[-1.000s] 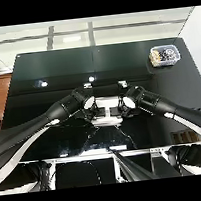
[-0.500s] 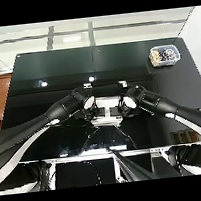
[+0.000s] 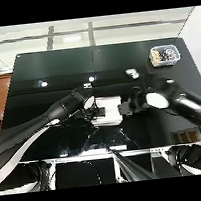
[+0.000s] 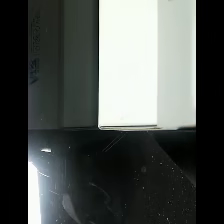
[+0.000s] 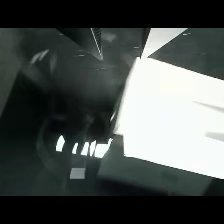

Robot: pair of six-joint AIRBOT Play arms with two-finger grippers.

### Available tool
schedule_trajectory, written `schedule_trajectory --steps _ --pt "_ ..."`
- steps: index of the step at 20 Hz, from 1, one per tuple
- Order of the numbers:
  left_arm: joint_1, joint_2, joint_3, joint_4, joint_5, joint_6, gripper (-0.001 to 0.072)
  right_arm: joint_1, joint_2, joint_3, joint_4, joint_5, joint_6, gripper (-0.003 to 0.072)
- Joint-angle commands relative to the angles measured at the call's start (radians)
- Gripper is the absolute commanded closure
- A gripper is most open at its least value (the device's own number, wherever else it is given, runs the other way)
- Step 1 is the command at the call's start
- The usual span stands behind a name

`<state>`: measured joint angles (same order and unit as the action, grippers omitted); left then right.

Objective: Fold the box and place the chain.

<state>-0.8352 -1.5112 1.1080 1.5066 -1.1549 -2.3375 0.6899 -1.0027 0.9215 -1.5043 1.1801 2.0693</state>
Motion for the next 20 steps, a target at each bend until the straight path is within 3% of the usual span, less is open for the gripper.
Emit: schedule_trajectory --steps 1,3,6,7,8,11,14,16,18,20 --pt "0.0 0.001 0.0 0.0 0.002 0.0 0.0683 -0.056 0.161 -0.001 -0.375 0.067 -0.037 0.0408" --pt "0.0 0.001 0.0 0.0 0.002 0.0 0.0683 -0.127 0.164 -0.007 -0.608 0.041 -0.037 0.041" --pt "0.0 0.001 0.0 0.0 -0.002 0.0 0.0683 -0.336 0.151 -0.071 -0.632 -0.248 -0.023 0.0423" --pt "0.0 0.001 0.0 0.0 -0.002 0.0 0.0683 -0.42 0.128 -0.098 -0.61 -0.349 0.008 0.0244" --pt "0.0 0.001 0.0 0.0 -0.002 0.0 0.0683 -0.496 0.089 -0.112 -0.558 -0.421 0.018 -0.0007" --pt "0.0 0.001 0.0 0.0 0.006 0.0 0.0683 -0.7 -0.121 -0.077 -0.287 -0.585 -0.018 -0.0019" --pt "0.0 0.001 0.0 0.0 0.007 0.0 0.0683 -0.802 -0.392 0.187 -0.054 -0.525 -0.121 -0.0017" --pt "0.0 0.001 0.0 0.0 0.012 0.0 0.0683 -0.84 -0.602 0.459 0.082 -0.365 -0.144 0.0" --pt "0.0 0.001 0.0 0.0 0.011 0.0 0.0683 -0.856 -0.774 0.704 0.13 -0.21 -0.143 0.0074" --pt "0.0 0.001 0.0 0.0 0.011 0.0 0.0683 -0.863 -0.895 0.88 0.155 -0.125 -0.084 0.0091"
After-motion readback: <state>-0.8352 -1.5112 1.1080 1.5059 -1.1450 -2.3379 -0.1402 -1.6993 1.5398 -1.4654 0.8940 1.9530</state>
